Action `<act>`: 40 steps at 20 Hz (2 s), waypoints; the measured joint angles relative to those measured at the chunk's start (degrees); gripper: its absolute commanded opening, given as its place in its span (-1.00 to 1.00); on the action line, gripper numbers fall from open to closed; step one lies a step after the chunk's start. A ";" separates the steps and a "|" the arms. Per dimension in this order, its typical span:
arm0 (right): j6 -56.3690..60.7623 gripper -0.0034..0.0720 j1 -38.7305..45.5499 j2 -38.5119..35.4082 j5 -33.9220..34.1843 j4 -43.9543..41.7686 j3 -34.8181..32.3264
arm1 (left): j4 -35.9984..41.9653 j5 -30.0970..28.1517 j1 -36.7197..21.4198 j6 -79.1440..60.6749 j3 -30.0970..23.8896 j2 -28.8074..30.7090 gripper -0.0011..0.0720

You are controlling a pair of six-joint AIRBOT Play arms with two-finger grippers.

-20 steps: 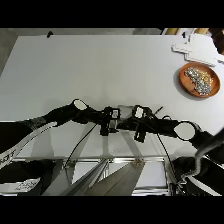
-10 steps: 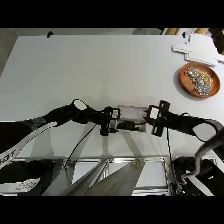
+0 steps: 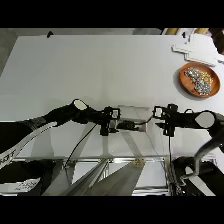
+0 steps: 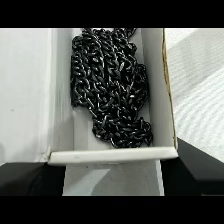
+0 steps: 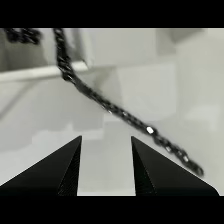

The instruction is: Fold the box and place the chain.

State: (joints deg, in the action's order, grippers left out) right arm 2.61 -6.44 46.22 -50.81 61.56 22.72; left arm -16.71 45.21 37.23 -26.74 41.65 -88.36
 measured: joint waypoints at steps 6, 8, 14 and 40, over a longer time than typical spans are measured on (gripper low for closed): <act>-10.88 -0.16 -2.56 6.82 2.23 -7.06 0.00 | 0.00 0.00 -0.02 0.00 0.00 0.00 -0.51; -11.91 -0.44 -2.84 7.87 3.34 -8.63 0.00 | 0.00 0.00 0.00 0.00 0.00 0.00 -0.51; -11.28 -0.86 -4.09 8.81 2.73 -11.65 0.02 | -0.20 0.02 -0.02 -0.02 0.00 0.00 -0.51; 38.34 -0.86 -7.13 -9.57 1.27 -29.46 -0.02 | 0.00 0.00 -0.02 0.00 0.00 0.00 -0.51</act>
State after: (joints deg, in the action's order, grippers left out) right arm 40.95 -13.56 36.64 -49.54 32.10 22.70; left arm -16.71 45.21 37.21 -26.74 41.65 -88.36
